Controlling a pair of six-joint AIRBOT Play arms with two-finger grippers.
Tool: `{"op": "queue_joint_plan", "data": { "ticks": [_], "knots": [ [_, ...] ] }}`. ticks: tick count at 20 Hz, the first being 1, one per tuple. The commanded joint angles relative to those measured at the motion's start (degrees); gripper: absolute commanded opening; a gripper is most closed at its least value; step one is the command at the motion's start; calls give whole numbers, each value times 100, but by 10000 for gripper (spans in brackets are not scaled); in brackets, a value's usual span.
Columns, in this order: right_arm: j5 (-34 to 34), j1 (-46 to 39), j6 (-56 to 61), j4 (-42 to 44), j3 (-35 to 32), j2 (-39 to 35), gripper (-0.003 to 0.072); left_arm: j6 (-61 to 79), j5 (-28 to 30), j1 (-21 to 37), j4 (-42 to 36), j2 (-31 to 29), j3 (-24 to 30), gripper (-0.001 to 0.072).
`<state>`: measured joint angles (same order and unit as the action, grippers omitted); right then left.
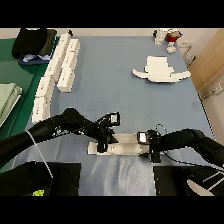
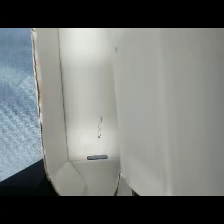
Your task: Fold the box.
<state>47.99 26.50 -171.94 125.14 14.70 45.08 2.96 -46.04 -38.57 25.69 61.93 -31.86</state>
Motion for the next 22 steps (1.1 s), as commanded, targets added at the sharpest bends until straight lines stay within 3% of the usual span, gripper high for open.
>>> {"op": "queue_joint_plan", "data": {
  "ticks": [1,6,11,12,16,18,22],
  "knots": [
    [-17,4,52,219,11,-245,692,0,-2,2,2,0,-4,16],
    [-52,4,52,223,-9,-466,691,0,-2,2,2,2,-4,16],
    [-157,4,44,234,-48,-197,687,0,-2,2,4,0,-4,16],
    [-162,4,44,234,-48,-146,638,0,-2,2,2,0,-4,16],
    [-162,4,42,221,-50,-13,637,0,-2,2,2,0,-4,16],
    [-160,4,22,214,-50,52,503,0,-2,2,2,0,-4,16],
    [-160,4,20,195,-48,55,503,0,-2,2,2,0,-4,16]
  ]
}}
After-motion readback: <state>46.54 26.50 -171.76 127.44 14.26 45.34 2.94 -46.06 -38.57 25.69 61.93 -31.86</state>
